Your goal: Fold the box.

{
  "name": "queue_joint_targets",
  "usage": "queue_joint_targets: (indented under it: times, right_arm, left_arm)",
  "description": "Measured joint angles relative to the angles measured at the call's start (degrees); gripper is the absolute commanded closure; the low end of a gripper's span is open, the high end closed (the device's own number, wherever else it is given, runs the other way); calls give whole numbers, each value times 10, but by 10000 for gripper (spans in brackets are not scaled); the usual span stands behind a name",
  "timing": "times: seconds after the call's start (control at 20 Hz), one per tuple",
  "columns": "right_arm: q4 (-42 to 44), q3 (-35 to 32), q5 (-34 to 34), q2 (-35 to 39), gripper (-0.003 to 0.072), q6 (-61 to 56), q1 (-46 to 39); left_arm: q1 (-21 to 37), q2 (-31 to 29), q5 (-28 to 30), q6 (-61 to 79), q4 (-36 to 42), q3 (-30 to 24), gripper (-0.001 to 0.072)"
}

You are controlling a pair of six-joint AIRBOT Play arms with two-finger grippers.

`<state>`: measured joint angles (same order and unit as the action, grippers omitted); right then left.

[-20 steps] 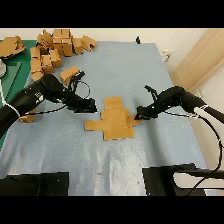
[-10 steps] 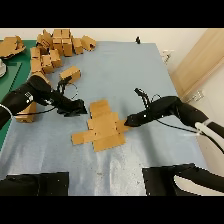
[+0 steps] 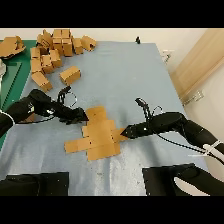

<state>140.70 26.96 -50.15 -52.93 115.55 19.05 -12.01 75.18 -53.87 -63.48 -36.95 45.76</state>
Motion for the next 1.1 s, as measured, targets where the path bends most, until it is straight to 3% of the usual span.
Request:
queue_joint_targets:
  times: [0.35, 0.9, 0.95, 1.0, 1.1]
  right_arm:
    - [9, -7, 6, 1, 682, 0, 22]
    - [-2, -7, 6, 1, 682, -16, 24]
    - [-5, -7, 7, 1, 682, -17, 24]
    - [-7, -8, 6, 1, 682, -18, 24]
    - [-11, -8, 7, 0, 682, -20, 24]
  left_arm:
    - [1, 52, -2, 97, 94, -8, 177]
    - [1, 93, -67, 251, 207, -9, 189]
    - [1, 94, -68, 260, 209, -9, 217]
    - [2, 94, -73, 266, 210, -9, 399]
    - [7, 94, -83, 281, 209, -9, 425]
